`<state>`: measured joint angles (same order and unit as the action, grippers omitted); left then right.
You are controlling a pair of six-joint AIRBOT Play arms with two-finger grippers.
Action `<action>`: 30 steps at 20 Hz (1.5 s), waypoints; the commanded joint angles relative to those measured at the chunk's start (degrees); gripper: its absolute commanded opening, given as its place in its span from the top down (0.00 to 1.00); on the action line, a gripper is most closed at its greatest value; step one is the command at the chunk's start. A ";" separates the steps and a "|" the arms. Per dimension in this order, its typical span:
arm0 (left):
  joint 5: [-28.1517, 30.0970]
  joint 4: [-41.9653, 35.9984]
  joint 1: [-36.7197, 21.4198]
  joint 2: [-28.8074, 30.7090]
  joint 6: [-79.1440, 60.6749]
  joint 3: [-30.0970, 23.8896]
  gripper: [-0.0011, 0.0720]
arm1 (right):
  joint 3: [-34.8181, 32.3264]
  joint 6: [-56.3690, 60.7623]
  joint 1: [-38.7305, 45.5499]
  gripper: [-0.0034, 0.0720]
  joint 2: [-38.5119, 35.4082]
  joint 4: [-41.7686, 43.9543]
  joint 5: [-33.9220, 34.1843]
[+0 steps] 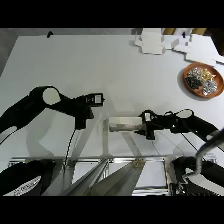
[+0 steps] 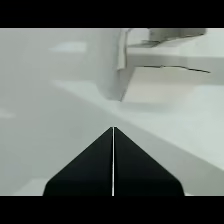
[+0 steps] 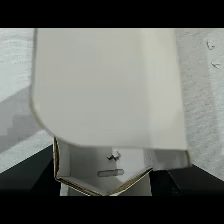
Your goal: Fold the box and place the chain.
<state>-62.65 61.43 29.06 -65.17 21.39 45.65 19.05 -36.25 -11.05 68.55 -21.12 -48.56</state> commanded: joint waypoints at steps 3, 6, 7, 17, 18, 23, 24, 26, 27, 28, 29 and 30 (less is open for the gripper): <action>-3.89 -3.43 9.14 2.84 2.64 0.00 0.98 | 0.04 -0.04 -0.02 0.41 0.00 -0.04 -0.13; 4.07 -10.49 14.67 0.85 -1.49 0.02 0.98 | 0.04 -0.04 -0.02 0.41 0.00 -0.04 -0.13; 7.78 -12.46 15.39 0.09 -2.05 0.02 0.98 | 0.04 -0.04 -0.02 0.41 0.00 -0.04 -0.13; 37.38 -27.32 15.21 -13.53 -2.03 0.02 0.98 | 0.04 -0.04 -0.02 0.41 0.00 -0.04 -0.13; 37.33 -27.34 15.21 -15.30 -1.99 0.02 0.98 | 0.04 -0.04 -0.02 0.41 0.00 -0.04 -0.13; 36.68 -26.75 14.29 -16.17 -2.10 0.02 0.98 | 0.04 -0.04 -0.02 0.41 0.00 -0.04 -0.13; 35.95 -25.46 13.57 -14.80 -2.08 0.02 0.98 | 0.04 -0.04 -0.02 0.41 0.00 -0.04 -0.13; 32.24 -20.04 11.65 -10.40 -1.86 0.02 0.98 | 0.04 -0.04 -0.02 0.41 0.00 -0.04 -0.13; 29.18 -17.42 10.58 -7.91 -1.88 0.02 0.98 | 0.04 -0.04 -0.02 0.41 0.00 -0.04 -0.13; 25.75 -15.21 9.64 -5.66 -1.86 0.02 0.98 | 0.04 -0.04 -0.02 0.41 0.00 -0.04 -0.13; 21.88 -13.57 8.83 -3.67 -1.86 0.02 0.98 | 0.04 -0.04 -0.02 0.41 0.00 -0.04 -0.13; 17.33 -12.31 8.13 -2.03 -1.88 0.02 0.98 | 0.04 -0.04 -0.02 0.41 0.00 -0.04 -0.13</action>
